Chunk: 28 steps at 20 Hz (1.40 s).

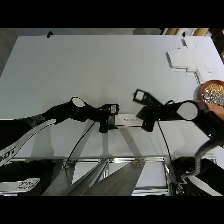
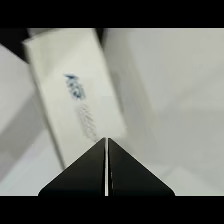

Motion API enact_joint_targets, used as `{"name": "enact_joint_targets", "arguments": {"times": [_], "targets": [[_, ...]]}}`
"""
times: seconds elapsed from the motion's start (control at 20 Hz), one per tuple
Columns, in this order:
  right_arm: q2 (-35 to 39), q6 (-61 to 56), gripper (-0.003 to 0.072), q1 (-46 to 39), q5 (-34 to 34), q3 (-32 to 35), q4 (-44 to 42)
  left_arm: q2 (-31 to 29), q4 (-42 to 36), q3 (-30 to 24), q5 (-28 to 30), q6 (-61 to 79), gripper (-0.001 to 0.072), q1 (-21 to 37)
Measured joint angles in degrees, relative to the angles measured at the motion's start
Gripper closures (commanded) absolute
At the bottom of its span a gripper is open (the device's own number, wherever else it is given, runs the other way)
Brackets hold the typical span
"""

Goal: Fold the box and place the chain.

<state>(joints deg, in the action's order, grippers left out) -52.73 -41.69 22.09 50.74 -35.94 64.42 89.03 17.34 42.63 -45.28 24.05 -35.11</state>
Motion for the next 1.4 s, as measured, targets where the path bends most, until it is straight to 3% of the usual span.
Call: {"name": "enact_joint_targets", "arguments": {"times": [0.25, 0.45, 1.15, 1.4], "targets": [[1.14, -22.75, 0.0664, -13.44, 6.93, -0.02, 12.20, 0.00, 0.02, 0.00, 0.02, 0.15, 0.0628, 0.00], [1.31, -31.78, 0.0664, -21.55, 11.85, -0.02, 16.68, 0.00, 0.02, 0.00, 0.02, 0.13, 0.0628, -0.02], [1.38, -36.09, 0.0664, -25.57, 14.49, -0.04, 18.97, -0.24, 0.61, 0.00, -2.03, -0.04, 0.0628, 0.04], [1.38, -36.09, 0.0664, -25.57, 14.51, -0.04, 18.95, -4.90, 5.73, 0.00, -3.23, -7.85, 0.0630, 1.68]]}}
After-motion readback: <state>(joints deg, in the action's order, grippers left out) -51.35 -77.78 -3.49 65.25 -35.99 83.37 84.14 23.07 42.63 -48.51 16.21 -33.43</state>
